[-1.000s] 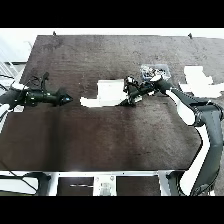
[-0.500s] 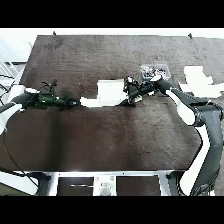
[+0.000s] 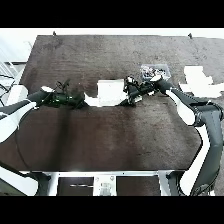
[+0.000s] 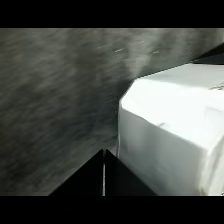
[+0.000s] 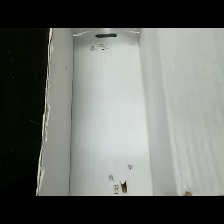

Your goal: Fold the box and place the chain.

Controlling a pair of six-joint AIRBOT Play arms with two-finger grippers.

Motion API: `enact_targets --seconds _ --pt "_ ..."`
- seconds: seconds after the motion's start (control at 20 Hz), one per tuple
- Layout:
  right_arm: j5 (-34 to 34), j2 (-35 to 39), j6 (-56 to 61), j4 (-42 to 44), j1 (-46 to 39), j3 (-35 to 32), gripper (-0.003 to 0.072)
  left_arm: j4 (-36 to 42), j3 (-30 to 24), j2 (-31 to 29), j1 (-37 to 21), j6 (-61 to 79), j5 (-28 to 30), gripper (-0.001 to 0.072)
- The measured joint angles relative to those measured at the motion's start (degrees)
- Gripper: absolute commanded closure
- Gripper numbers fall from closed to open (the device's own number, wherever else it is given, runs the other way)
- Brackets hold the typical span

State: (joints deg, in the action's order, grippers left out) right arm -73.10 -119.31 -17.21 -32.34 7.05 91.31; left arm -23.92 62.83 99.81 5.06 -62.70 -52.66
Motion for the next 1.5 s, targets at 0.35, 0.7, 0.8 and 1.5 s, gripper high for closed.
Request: enact_targets --seconds 0.35,0.7,0.8,1.5 --pt "0.0 0.0 0.0 0.0 0.0 0.0 0.0095 6.5 3.3 0.5 0.7 2.2 -4.5 0.0228" --pt "0.0 0.0 0.0 0.0 0.0 0.0 0.0095 9.7 3.7 0.6 1.0 2.3 -6.7 0.0240" --pt "0.0 0.0 0.0 0.0 0.0 0.0 0.0095 9.7 3.7 0.6 1.6 1.1 -6.7 0.0296" --pt "0.0 0.0 0.0 0.0 0.0 0.0 0.0095 6.3 6.3 0.6 2.4 -4.2 -7.2 0.0340"
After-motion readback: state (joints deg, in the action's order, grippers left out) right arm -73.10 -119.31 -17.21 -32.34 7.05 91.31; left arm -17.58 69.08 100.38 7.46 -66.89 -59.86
